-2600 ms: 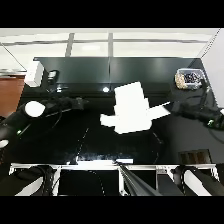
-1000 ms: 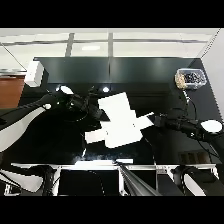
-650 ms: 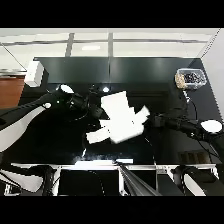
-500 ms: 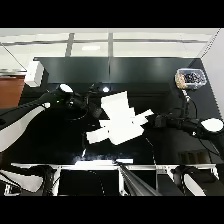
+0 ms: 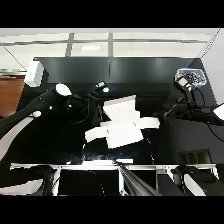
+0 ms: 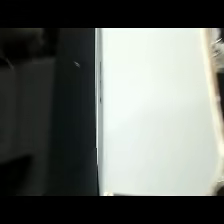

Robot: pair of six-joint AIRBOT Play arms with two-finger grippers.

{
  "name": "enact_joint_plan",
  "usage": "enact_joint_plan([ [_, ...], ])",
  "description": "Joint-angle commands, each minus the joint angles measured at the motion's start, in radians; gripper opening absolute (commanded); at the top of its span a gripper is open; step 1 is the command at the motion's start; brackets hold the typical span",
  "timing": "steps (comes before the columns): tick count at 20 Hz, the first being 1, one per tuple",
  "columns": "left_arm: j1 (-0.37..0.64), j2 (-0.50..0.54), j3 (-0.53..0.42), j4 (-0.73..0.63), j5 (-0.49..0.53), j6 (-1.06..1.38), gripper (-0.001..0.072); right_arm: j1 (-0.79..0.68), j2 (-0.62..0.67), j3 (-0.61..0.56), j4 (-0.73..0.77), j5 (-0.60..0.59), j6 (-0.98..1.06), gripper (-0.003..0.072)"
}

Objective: Fold the box and place the chain.

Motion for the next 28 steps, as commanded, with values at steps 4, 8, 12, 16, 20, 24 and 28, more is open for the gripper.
enact_joint_plan([
  [4,-0.067,0.005,-0.045,0.014,0.195,0.391,0.0027,0.099,-0.002,0.017,-0.028,-0.042,-0.181,0.0623],
  [8,-0.067,-0.034,-0.045,0.048,0.274,0.495,0.0026,0.136,-0.003,0.016,-0.029,-0.090,-0.183,0.0623],
  [12,-0.067,-0.042,-0.045,0.098,0.289,0.495,0.0027,0.213,-0.017,-0.052,-0.029,-0.088,-0.222,0.0623],
  [16,-0.067,-0.064,-0.045,0.140,0.274,0.491,0.0028,0.292,-0.045,-0.132,-0.029,-0.167,-0.277,0.0623],
  [20,-0.063,-0.065,-0.045,0.140,0.276,0.491,0.0028,0.349,-0.087,-0.180,-0.028,-0.225,-0.299,0.0623],
  [24,-0.063,-0.065,-0.045,0.140,0.265,0.491,0.0028,0.402,-0.135,-0.182,-0.034,-0.223,-0.378,0.0623],
  [28,-0.063,-0.064,-0.044,0.140,0.255,0.491,0.0028,0.409,-0.179,-0.182,-0.026,-0.220,-0.396,0.0623],
])
